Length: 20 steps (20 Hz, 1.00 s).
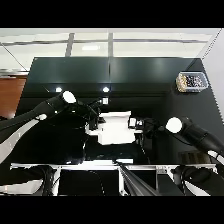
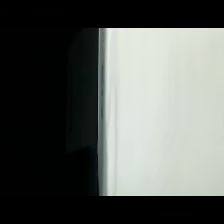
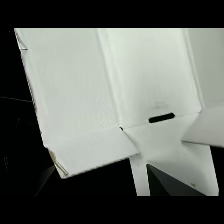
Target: Fold the box and place the chain.
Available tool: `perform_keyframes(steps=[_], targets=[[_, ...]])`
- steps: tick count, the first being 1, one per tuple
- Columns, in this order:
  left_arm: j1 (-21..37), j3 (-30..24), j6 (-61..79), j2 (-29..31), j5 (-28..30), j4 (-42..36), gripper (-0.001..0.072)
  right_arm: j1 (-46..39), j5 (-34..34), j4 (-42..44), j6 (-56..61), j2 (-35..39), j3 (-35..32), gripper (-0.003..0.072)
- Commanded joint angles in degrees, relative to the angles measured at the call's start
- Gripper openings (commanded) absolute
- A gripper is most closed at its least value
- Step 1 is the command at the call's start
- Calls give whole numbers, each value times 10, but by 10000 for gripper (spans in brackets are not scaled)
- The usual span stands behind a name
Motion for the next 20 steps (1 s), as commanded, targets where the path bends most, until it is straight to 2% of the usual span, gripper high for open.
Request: perform_keyframes(steps=[1,7,9,20], targets=[[0,0,0,-1,0,3,33,39,-55,24,-6,-12,-4,603],[0,0,0,-1,-9,3,33,30,-49,-10,32,-10,48,605],[0,0,0,-1,-11,3,33,24,-61,-8,30,-10,56,708],[0,0,0,-1,-13,3,33,16,-116,-13,-41,-11,73,699]])
